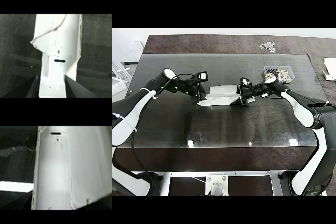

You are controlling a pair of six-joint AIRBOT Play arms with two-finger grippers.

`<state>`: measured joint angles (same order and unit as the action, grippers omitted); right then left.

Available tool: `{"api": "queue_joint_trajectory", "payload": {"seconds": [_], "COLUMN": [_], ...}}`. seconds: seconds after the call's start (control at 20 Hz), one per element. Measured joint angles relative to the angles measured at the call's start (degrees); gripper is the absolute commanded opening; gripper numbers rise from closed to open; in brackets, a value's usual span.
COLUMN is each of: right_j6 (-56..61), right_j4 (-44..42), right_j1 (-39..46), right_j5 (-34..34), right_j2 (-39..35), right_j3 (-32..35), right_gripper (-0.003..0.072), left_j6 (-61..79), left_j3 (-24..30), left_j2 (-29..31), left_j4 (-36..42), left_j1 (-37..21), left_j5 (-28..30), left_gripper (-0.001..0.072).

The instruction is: Fold the box and place the chain.

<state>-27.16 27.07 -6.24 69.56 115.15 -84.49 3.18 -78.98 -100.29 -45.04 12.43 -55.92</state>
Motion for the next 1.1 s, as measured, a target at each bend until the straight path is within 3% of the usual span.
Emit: {"api": "queue_joint_trajectory", "payload": {"seconds": [0.5,0.55,0.6,1.1], "right_j6": [0.07,0.07,0.04,0.20], "right_j4": [0.00,-0.02,-0.02,-0.13], "right_j1": [0.00,0.00,0.00,0.02], "right_j5": [0.02,0.02,0.04,-0.33], "right_j2": [0.00,0.00,0.00,0.00], "right_j3": [0.00,0.00,0.00,0.00], "right_gripper": [0.0476,0.0476,0.0476,0.0475], "left_j6": [-0.07,-0.09,-0.09,0.15], "left_j3": [-0.02,-0.02,-0.02,0.00], "left_j2": [-1.64,-1.66,-1.70,-1.68], "left_j4": [0.70,0.72,0.74,0.42], "left_j1": [0.02,0.02,0.04,4.35], "left_j5": [-3.06,-3.10,-3.04,1.09], "left_gripper": [0.0393,0.0289,0.0278,0.0277]}}
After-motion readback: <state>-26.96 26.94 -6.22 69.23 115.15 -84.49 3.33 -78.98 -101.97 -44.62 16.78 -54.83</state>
